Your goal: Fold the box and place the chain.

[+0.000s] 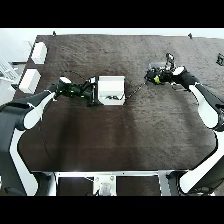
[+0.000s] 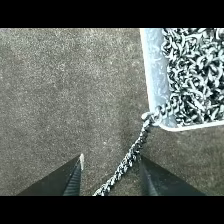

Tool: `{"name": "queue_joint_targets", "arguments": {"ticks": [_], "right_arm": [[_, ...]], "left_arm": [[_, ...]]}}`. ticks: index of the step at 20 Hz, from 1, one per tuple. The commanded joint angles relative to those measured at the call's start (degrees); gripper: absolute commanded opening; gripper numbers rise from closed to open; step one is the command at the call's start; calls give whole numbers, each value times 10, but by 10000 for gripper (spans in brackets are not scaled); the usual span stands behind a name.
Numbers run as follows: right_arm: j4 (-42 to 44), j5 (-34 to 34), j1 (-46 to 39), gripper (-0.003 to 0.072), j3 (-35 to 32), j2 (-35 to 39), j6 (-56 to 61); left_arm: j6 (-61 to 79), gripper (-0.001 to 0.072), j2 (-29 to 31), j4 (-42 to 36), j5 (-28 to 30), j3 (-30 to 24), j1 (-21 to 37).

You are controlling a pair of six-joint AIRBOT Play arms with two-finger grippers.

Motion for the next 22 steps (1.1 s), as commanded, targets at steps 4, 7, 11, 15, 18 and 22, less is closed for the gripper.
{"name": "queue_joint_targets", "arguments": {"ticks": [4, 7, 11, 15, 18, 22], "right_arm": [[-11, 24, -24, 384, 9, -19, -3], [0, 27, -26, 384, 10, -28, -9], [0, 20, -26, 427, 17, -28, -10], [0, -9, -26, 411, 22, -33, -10], [21, 3, -27, 332, 34, -45, -18], [34, 8, -26, 137, 40, -47, -51]], "left_arm": [[0, 458, 0, 0, 0, 0, 0], [0, 458, 0, 0, 0, 0, 0], [0, 458, 0, 0, 0, 0, 0], [0, 458, 0, 0, 0, 0, 0], [0, 458, 0, 0, 0, 0, 0], [0, 458, 0, 0, 0, 0, 0]]}}
